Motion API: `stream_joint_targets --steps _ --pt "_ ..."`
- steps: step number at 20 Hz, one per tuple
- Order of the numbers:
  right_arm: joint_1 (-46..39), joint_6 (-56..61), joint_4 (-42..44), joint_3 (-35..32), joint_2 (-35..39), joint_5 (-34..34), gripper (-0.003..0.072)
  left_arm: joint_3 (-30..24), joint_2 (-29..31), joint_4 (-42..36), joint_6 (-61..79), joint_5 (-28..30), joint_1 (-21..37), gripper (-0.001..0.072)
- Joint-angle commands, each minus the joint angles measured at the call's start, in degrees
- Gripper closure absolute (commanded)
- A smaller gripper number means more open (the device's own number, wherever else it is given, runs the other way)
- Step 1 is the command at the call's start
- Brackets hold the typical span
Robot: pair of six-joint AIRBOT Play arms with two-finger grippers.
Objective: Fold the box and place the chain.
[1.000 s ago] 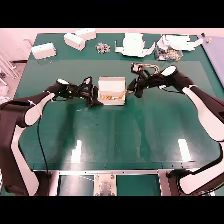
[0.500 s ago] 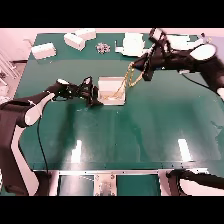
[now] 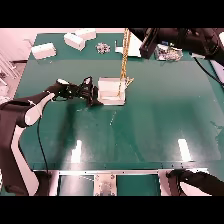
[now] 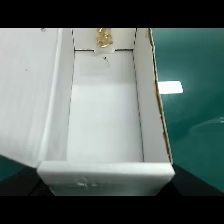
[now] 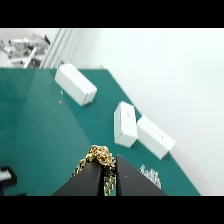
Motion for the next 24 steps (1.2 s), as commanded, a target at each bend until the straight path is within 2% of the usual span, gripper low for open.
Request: stream_joint_targets --steps 1,4,9,12,18,24 --pt "2.5 3.0 -0.2 2.9 0.4 -2.0 0.0686 0.0 0.0 0.0 0.0 0.0 0.0 0.0241" --pt "3.2 7.0 -3.9 3.3 0.3 -1.8 0.0686 0.0 0.0 0.0 0.0 0.0 0.0 0.0241" --pt "1.4 23.1 -29.7 3.3 -1.9 -2.9 0.0685 0.0 0.0 0.0 0.0 0.0 0.0 0.0241" --pt "0.8 29.1 -39.7 3.2 -2.2 -2.9 0.0686 0.0 0.0 0.0 0.0 0.0 0.0 0.024" --pt "1.0 30.0 -42.3 3.7 -2.0 -5.9 0.0686 0.0 0.0 0.0 0.0 0.0 0.0 0.0241" --pt "4.7 31.3 -42.3 6.8 -0.3 -3.5 0.0686 0.0 0.0 0.0 0.0 0.0 0.0 0.0241"
